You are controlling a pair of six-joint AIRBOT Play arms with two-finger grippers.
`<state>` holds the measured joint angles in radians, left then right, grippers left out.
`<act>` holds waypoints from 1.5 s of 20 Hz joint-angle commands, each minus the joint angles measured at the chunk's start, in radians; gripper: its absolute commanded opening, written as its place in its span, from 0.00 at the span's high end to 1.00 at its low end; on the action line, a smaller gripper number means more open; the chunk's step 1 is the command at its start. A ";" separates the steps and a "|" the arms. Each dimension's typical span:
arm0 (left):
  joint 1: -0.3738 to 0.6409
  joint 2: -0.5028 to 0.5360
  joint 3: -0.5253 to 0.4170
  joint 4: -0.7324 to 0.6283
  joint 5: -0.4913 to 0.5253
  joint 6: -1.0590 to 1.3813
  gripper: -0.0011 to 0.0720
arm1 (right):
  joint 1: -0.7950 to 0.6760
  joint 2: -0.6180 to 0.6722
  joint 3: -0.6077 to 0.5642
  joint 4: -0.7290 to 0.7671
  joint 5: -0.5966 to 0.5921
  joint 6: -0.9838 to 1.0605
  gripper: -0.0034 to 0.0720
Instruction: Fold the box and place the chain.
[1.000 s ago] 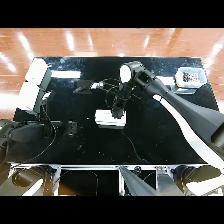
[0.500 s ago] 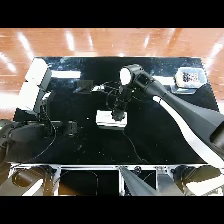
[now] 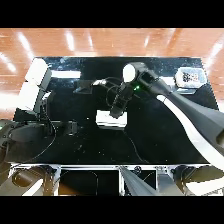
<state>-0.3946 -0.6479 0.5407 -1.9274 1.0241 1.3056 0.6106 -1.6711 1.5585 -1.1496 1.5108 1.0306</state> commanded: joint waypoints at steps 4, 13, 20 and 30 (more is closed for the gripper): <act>0.001 -0.004 0.001 0.005 -0.040 0.115 0.23 | -0.109 0.446 -0.546 0.126 -0.626 0.678 0.91; 0.001 -0.150 0.007 -0.004 -0.161 0.169 0.23 | 0.094 0.668 -1.036 0.369 -1.163 0.997 0.91; 0.000 -0.154 0.007 -0.026 -0.159 0.169 0.23 | 0.094 0.609 -1.036 0.367 -1.164 0.991 0.91; 0.000 -0.154 0.007 -0.030 -0.156 0.169 0.23 | 0.094 0.578 -1.036 0.362 -1.160 0.977 0.91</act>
<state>-0.3946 -0.8017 0.5468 -1.9549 0.8673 1.4746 0.7040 -1.0885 0.5228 -0.7795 0.3447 2.0094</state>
